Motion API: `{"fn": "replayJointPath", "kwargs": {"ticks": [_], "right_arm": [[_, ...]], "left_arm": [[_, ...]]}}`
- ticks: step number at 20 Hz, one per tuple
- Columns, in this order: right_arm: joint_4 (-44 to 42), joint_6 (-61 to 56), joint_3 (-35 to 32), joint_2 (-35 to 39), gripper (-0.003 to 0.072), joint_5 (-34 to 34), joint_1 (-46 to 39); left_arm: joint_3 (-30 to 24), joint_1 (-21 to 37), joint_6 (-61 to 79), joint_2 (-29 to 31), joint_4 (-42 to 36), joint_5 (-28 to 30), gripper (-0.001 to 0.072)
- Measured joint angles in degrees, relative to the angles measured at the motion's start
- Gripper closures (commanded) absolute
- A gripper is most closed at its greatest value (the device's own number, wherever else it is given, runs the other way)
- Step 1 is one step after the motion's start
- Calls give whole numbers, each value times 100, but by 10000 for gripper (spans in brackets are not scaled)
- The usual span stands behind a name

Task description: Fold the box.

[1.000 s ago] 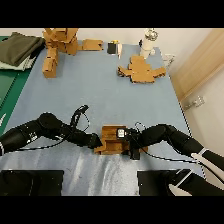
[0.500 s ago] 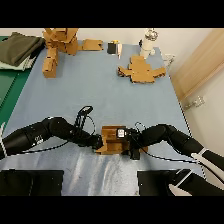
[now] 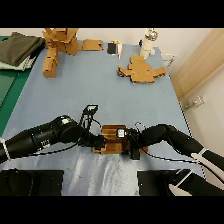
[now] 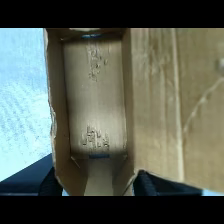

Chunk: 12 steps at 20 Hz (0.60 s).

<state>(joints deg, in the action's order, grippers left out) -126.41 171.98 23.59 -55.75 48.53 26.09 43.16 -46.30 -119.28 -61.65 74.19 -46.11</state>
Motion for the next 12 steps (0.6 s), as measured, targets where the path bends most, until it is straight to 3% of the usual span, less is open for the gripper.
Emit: {"fn": "replayJointPath", "kwargs": {"ticks": [12], "right_arm": [[2,0,0,0,128,0,0]], "left_arm": [[297,-496,-1071,-446,634,-197,189]]}}
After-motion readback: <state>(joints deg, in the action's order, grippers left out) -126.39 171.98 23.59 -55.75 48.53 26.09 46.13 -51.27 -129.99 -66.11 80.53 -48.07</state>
